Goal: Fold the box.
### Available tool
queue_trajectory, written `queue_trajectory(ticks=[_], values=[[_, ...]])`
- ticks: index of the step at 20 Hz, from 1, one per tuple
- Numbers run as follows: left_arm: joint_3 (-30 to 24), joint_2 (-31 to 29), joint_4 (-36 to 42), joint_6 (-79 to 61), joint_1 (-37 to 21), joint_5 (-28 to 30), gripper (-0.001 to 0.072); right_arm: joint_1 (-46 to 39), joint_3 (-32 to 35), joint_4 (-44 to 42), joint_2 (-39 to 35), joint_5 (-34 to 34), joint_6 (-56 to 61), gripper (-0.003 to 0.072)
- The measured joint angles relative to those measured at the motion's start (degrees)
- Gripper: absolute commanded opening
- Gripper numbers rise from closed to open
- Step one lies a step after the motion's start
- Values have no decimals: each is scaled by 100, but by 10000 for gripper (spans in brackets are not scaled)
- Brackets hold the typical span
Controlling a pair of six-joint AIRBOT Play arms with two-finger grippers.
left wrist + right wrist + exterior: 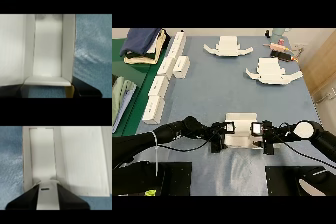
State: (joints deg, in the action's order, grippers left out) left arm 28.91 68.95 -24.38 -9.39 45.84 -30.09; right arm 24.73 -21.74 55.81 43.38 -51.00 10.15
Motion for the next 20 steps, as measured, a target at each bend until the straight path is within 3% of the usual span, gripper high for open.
queue_trajectory(ticks=[2,11,12,13,14,16,20], values=[[2,0,0,0,0,-2,405,28,0,-116,118,61,-13,653],[2,0,0,-4,0,-4,405,59,-2,-258,289,116,48,637],[2,0,0,-4,0,-2,405,59,-4,-247,291,111,140,550],[2,0,0,-2,0,-4,405,63,-17,-214,293,92,302,328],[2,0,0,0,0,-4,405,63,-52,-120,304,35,612,171],[2,0,4,2,0,-4,405,63,-208,216,299,-136,1510,11],[2,0,4,2,0,-4,405,66,-658,1342,302,-881,3759,1]])
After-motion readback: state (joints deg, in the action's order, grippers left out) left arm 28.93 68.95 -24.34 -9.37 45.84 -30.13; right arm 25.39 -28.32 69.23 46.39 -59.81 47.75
